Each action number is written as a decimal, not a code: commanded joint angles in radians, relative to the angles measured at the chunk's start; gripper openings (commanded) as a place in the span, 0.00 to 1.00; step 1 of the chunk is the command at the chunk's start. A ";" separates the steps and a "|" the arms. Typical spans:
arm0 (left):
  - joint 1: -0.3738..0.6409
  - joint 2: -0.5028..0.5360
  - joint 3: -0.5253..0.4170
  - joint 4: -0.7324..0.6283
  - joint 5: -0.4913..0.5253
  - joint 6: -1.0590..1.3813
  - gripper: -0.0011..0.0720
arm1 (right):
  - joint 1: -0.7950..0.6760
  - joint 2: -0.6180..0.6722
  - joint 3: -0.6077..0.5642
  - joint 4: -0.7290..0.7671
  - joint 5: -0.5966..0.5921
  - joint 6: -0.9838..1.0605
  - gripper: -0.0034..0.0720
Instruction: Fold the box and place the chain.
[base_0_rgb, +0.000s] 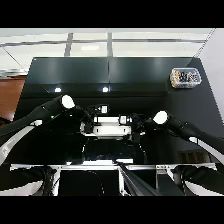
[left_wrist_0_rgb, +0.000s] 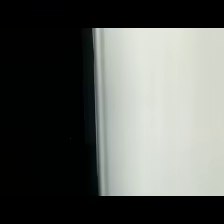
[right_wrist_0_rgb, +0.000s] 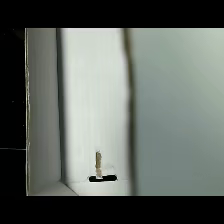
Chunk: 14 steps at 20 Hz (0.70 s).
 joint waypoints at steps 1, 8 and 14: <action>-0.001 -0.001 0.000 0.001 -0.001 0.000 0.05 | -0.015 -0.001 -0.001 -0.001 0.016 0.000 0.94; -0.001 -0.001 0.000 0.000 0.000 0.000 0.05 | -0.012 -0.020 0.000 -0.004 0.013 -0.001 0.94; 0.000 -0.001 0.000 0.001 0.000 0.000 0.05 | -0.013 -0.020 0.000 -0.005 0.013 -0.001 0.63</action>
